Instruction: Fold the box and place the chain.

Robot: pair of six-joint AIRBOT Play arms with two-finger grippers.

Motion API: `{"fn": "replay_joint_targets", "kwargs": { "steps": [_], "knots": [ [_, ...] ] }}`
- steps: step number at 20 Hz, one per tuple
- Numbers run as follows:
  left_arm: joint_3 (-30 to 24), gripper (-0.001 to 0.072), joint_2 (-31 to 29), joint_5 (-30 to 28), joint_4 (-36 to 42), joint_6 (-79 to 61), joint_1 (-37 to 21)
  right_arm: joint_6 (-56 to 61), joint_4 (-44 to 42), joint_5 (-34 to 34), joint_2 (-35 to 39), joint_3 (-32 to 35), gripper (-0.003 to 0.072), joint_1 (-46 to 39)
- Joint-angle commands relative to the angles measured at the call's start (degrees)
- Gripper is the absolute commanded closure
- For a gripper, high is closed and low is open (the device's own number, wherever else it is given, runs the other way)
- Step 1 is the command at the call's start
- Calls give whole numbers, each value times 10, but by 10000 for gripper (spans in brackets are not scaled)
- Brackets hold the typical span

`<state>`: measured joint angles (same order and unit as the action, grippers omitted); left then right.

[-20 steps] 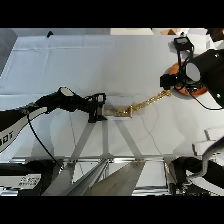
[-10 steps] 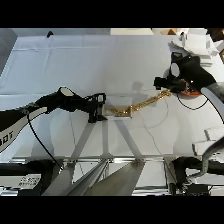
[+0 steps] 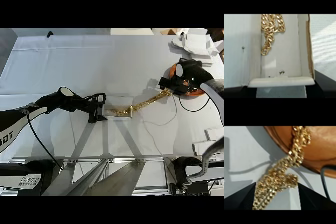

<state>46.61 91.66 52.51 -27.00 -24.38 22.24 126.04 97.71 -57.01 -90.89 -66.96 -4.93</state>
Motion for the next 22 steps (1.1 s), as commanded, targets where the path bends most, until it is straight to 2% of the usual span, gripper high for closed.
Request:
{"fn": "replay_joint_targets", "kwargs": {
  "steps": [1, 3, 4, 10, 13, 16, 22],
  "knots": [
    [0, 483, 0, 0, 0, 0, 0, -31, -59, 45, -9, 0, 173, -11],
    [0, 483, 0, 0, 0, 0, 0, -31, -61, 30, -18, 0, 184, -11],
    [0, 483, 0, 0, 0, 0, 0, -32, -61, 21, -21, 0, 239, -11],
    [0, 483, 0, 0, 0, 0, 0, -84, -50, 2, -22, 0, 677, -11],
    [0, 483, 0, 0, 0, 0, 0, -144, -45, -1, -13, 0, 679, -5],
    [0, 483, 0, 0, 0, 0, 0, -219, -6, -5, 24, 0, 680, 24],
    [0, 483, 0, 0, 0, 0, 0, -291, 0, -99, 103, 0, 682, 86]
  ]
}}
